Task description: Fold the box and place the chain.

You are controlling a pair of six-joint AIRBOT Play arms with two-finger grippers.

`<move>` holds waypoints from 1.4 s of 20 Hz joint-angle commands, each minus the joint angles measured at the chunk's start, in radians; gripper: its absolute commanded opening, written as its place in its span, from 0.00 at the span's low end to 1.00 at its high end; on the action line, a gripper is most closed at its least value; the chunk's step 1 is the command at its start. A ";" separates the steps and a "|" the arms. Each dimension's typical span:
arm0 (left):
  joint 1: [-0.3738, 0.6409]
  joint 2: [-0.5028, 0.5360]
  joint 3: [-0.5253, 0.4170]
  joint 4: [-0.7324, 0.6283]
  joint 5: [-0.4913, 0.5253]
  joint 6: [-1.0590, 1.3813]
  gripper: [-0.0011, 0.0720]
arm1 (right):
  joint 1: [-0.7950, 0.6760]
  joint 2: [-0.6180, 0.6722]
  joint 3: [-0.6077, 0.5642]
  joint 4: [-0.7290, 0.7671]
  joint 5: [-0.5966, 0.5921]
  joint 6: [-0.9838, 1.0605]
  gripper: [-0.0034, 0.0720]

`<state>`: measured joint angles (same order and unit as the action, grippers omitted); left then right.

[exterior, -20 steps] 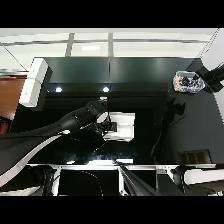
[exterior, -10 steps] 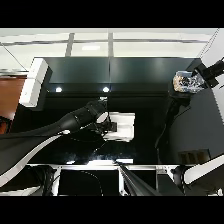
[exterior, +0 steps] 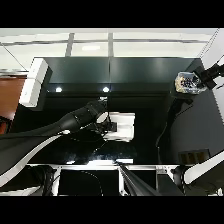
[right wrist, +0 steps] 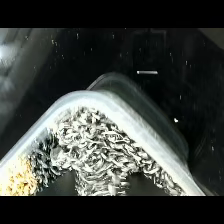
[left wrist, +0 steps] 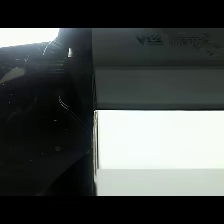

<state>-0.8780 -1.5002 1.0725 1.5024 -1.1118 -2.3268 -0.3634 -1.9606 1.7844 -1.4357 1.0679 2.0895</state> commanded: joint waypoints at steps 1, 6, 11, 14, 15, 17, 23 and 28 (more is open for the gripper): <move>0.000 0.000 0.000 0.000 0.000 0.000 0.05 | 0.004 -0.004 0.005 0.041 -0.002 -0.051 0.10; 0.000 0.000 0.000 0.000 0.000 0.000 0.05 | 0.002 0.109 0.009 0.020 0.037 -0.216 0.06; 0.000 0.000 0.000 0.000 0.000 0.000 0.05 | 0.002 0.331 0.009 0.022 0.096 -0.414 0.05; 0.000 0.000 0.000 0.000 0.000 0.000 0.05 | 0.002 0.469 0.009 0.041 0.122 -0.475 0.05; 0.000 0.000 0.000 0.000 0.000 0.000 0.05 | 0.002 0.517 0.009 0.057 0.117 -0.496 0.05; 0.000 0.000 0.000 0.000 0.000 0.000 0.05 | 0.009 0.613 0.010 0.088 0.104 -0.531 0.05; 0.000 0.000 0.000 0.000 0.000 0.000 0.05 | 0.051 0.819 0.010 0.315 0.166 -0.612 0.05; 0.000 0.000 0.000 0.000 0.003 0.000 0.05 | 0.159 0.940 -0.008 0.456 0.271 -0.734 0.05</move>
